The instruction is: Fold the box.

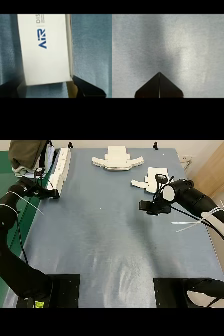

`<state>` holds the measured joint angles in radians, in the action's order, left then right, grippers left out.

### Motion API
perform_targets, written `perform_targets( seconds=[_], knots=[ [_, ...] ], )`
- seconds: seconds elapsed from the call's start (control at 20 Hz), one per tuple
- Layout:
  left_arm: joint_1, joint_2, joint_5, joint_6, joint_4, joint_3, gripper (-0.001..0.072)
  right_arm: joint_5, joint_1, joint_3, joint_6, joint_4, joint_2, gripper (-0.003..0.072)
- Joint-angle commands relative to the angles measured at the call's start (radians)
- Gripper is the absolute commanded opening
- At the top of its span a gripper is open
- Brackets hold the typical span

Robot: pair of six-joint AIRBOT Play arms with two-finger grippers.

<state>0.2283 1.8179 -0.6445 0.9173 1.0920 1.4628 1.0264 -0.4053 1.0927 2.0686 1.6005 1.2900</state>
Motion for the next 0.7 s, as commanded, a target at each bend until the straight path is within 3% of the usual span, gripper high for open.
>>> perform_targets(
  seconds=[0.0, 0.1, 0.3, 0.5, 0.55, 0.6, 0.65],
  knots=[
    [0.001, 0.001, -0.050, 0.000, 0.064, 0.014, 0.0699, 0.002, -0.001, 0.001, 0.000, -0.009, 0.001, 0.0003],
    [0.008, -0.010, -0.142, 0.019, 0.135, 0.041, 0.0699, 0.006, -0.001, 0.001, 0.000, -0.013, 0.001, 0.0003],
    [0.029, -0.086, -0.425, 0.033, 0.244, 0.142, 0.0699, 0.011, 0.000, 0.001, -0.001, -0.035, 0.001, 0.0003],
    [0.042, -0.231, -0.559, 0.075, 0.250, 0.178, 0.0685, 0.013, -0.001, 0.001, -0.061, -0.126, 0.001, 0.0003],
    [0.041, -0.264, -0.584, 0.087, 0.246, 0.178, 0.0460, 0.012, -0.001, 0.001, -0.077, -0.150, 0.001, 0.0003],
    [0.039, -0.298, -0.624, 0.106, 0.233, 0.178, 0.0045, 0.012, -0.001, 0.001, -0.090, -0.165, 0.001, 0.0003],
    [0.036, -0.324, -0.654, 0.124, 0.204, 0.177, 0.0015, 0.012, -0.002, 0.001, -0.099, -0.178, 0.001, 0.0003]
  ],
)
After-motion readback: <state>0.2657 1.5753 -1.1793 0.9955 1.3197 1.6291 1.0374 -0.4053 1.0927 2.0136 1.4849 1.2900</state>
